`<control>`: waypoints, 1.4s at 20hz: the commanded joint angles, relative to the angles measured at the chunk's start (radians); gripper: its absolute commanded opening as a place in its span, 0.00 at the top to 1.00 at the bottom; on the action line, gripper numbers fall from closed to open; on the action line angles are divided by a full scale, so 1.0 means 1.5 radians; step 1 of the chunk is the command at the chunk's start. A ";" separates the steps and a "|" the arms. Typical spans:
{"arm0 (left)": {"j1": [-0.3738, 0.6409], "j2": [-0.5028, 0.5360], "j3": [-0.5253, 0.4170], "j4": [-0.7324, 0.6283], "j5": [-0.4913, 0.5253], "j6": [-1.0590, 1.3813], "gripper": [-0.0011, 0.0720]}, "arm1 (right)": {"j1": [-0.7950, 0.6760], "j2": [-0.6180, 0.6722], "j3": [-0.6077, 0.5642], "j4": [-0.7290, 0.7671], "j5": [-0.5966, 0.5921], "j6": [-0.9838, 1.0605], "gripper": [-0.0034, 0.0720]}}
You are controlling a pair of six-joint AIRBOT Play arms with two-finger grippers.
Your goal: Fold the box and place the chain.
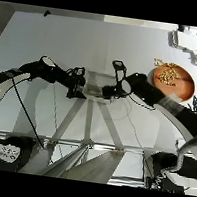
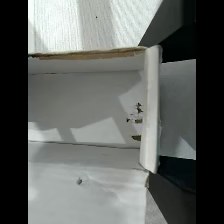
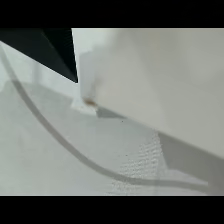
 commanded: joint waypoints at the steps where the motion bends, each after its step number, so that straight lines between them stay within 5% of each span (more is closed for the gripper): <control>1: 0.000 0.000 0.000 0.000 0.000 0.000 0.39 | 0.022 -0.047 0.032 -0.057 0.040 0.102 0.30; 5: 0.000 0.000 0.000 0.000 0.000 0.000 0.39 | 0.033 -0.052 0.039 -0.087 0.040 0.157 0.63; 7: 0.000 0.000 0.000 0.000 0.000 0.000 0.39 | 0.033 -0.052 0.041 -0.087 0.037 0.157 0.89; 9: 0.000 0.000 0.000 0.000 0.000 0.000 0.39 | 0.033 -0.052 0.041 -0.087 0.031 0.158 0.94; 10: 0.000 0.000 0.000 0.000 0.000 0.000 0.39 | 0.033 -0.052 0.041 -0.086 0.027 0.158 0.94; 11: 0.000 0.000 0.000 0.000 0.000 0.000 0.39 | 0.033 -0.052 0.041 -0.083 0.024 0.157 0.82; 13: 0.000 0.000 0.000 0.000 0.000 0.000 0.39 | 0.033 -0.050 0.041 -0.081 0.028 0.157 0.34; 14: 0.000 0.000 0.000 0.000 0.000 0.000 0.39 | 0.033 -0.047 0.041 -0.081 0.038 0.157 0.30; 21: 0.000 0.000 0.000 0.000 0.000 0.000 0.39 | 0.033 0.039 0.041 -0.081 0.116 0.146 0.30; 28: 0.000 0.000 0.000 0.000 0.000 0.000 0.39 | -0.003 0.196 0.041 -0.085 0.118 -0.070 0.30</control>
